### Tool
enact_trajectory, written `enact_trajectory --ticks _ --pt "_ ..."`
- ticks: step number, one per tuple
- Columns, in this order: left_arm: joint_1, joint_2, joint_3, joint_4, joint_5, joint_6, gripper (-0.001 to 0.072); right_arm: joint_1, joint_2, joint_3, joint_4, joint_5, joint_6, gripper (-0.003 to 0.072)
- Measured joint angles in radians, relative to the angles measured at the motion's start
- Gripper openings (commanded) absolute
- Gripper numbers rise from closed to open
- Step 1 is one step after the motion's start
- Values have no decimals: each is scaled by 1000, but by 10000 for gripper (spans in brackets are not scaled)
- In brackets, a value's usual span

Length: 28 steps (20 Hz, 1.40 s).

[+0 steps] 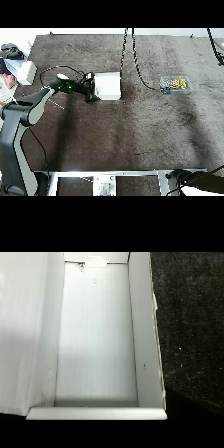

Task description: Fold the box and place the chain.

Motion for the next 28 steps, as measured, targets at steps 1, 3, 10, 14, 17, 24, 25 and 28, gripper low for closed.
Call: enact_trajectory --ticks 1,3,10,14,17,24,25,28 --pt "0 0 0 0 0 0 340 0 0 0 2 -10 -1 -9" --pt "0 0 0 0 0 0 340 0 0 0 3 -29 -3 -9" --pt "0 0 0 0 0 0 340 0 -2 -1 4 19 -3 -8" --pt "0 0 0 0 0 0 340 0 -51 -11 3 213 -3 -8" --pt "0 0 0 0 0 0 340 0 -110 -65 3 368 2 -8" --pt "0 0 0 0 0 0 340 -31 -206 -287 -14 497 24 321" --pt "0 0 0 0 0 0 340 -48 -210 -304 -16 513 29 322" --pt "0 0 0 0 0 0 340 -131 -207 -333 -16 587 57 322"
